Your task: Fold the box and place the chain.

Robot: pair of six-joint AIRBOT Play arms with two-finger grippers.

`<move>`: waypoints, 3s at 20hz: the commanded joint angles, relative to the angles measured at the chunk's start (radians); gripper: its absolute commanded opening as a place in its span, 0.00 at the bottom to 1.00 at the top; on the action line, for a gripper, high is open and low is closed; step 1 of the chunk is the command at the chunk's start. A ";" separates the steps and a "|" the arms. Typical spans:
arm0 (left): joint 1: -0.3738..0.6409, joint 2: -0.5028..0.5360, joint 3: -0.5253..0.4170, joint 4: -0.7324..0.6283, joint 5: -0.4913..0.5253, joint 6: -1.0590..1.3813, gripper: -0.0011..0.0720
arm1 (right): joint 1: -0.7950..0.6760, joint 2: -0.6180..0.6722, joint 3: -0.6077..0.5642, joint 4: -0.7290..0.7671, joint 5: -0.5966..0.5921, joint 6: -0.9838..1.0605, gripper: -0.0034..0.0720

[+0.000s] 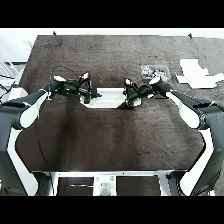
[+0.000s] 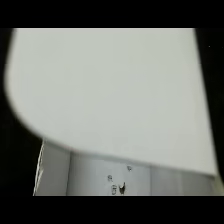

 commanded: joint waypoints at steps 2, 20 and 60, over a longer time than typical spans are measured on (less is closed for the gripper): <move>0.000 0.000 0.000 0.000 -0.001 0.000 0.04 | 0.000 -0.003 0.008 0.001 -0.010 -0.002 0.89; 0.000 0.000 0.000 0.000 -0.001 0.000 0.04 | 0.000 -0.002 0.010 0.003 -0.010 -0.035 0.82; 0.014 0.007 0.003 -0.010 -0.057 -0.008 0.58 | 0.001 -0.003 0.008 0.009 -0.009 -0.034 0.82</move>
